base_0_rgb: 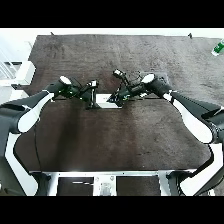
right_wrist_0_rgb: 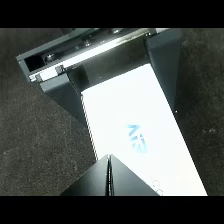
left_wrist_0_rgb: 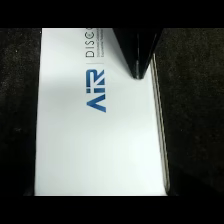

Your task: Fold the box and place the chain.

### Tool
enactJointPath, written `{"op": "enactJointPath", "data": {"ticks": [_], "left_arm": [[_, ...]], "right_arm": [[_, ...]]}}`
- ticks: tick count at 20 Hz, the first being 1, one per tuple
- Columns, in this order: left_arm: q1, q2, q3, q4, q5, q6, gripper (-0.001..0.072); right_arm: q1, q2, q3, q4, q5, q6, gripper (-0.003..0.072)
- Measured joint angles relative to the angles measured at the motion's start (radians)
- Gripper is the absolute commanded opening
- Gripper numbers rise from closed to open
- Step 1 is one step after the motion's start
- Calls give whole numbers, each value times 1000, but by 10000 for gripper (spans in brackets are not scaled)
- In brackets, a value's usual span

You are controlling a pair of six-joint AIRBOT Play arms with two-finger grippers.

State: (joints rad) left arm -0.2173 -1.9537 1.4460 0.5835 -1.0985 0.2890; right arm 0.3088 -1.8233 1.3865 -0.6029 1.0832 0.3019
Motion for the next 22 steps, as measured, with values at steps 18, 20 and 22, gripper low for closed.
{"op": "enactJointPath", "data": {"ticks": [18, 20, 22], "left_arm": [[0, 0, 0, -3, -2, -3, 527], [0, 0, 0, -3, -2, -3, 527], [0, 0, 0, -5, -2, -2, 527]], "right_arm": [[-22, 415, -92, 123, -43, 83, 8], [-42, 527, -179, 121, -85, 108, 9], [-66, 657, -296, 127, -159, 122, 9]]}}
